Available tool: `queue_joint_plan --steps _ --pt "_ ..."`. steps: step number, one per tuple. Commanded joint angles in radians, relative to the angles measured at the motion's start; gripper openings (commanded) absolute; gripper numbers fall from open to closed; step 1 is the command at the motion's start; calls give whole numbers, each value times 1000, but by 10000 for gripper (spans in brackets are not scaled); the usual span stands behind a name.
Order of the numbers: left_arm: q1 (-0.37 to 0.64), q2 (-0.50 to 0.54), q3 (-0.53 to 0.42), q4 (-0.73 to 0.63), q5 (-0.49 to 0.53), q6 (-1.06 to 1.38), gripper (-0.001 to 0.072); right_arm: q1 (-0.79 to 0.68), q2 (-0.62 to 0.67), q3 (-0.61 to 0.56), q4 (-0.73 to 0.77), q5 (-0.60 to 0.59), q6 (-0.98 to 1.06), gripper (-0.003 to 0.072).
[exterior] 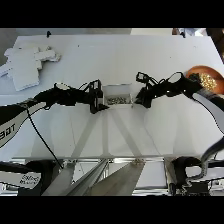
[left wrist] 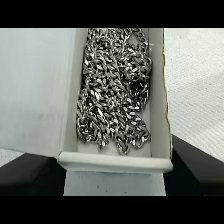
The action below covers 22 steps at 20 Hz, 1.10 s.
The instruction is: Fold the box and place the chain.
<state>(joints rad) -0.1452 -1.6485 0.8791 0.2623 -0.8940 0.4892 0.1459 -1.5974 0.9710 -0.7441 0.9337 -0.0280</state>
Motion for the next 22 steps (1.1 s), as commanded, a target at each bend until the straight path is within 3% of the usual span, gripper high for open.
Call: queue_joint_plan --steps 1,6,11,13,16,22 --pt "0 0 1 0 0 0 523 21 -10 -1 52 -36 -87 292" --pt "0 0 1 0 0 0 523 38 -12 0 48 -17 -121 284" --pt "0 0 1 0 0 0 523 40 -12 -1 42 -6 -135 176" --pt "0 0 1 0 0 0 523 40 -12 0 27 9 -135 183" --pt "0 0 1 0 0 0 523 40 -12 -1 -38 34 -138 261" --pt "0 0 1 0 0 0 523 40 -12 -1 -93 98 -138 261"
